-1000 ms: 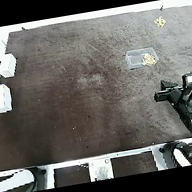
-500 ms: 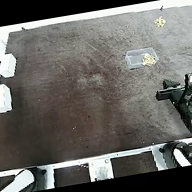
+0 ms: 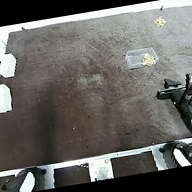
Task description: Fold the box and place the chain.
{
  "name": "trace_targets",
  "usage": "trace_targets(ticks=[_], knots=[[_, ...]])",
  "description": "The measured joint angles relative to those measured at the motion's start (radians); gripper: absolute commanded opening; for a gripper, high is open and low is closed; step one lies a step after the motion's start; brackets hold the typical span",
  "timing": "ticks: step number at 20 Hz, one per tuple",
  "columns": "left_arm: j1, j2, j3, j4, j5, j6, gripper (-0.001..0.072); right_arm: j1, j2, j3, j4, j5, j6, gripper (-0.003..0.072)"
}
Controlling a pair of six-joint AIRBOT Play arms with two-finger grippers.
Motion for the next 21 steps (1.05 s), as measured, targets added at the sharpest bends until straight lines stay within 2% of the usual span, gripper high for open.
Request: trace_targets(ticks=[5, 8, 11, 15, 21], knots=[[-0.19, 0.25, -0.345, -0.005, 0.276, 0.056, 0.0004, 0.0, 0.0, 0.0, 0.0, 0.0, 0.0, 0.0005], [-0.263, 0.402, -0.558, -0.006, 0.349, 0.036, 0.0005, 0.0, 0.0, 0.0, 0.0, -0.001, 0.0, 0.0005], [-0.291, 0.515, -0.717, -0.006, 0.408, -0.013, 0.0007, 0.0, 0.0, 0.0, 0.0, -0.001, 0.0, 0.0005], [-0.304, 0.574, -0.817, -0.006, 0.454, -0.04, 0.001, 0.0, 0.0, 0.0, 0.0, -0.001, 0.0, 0.0005], [-0.309, 0.592, -0.85, -0.005, 0.473, -0.051, 0.0011, 0.0, 0.0, 0.0, 0.0, -0.001, 0.0, 0.0004]])
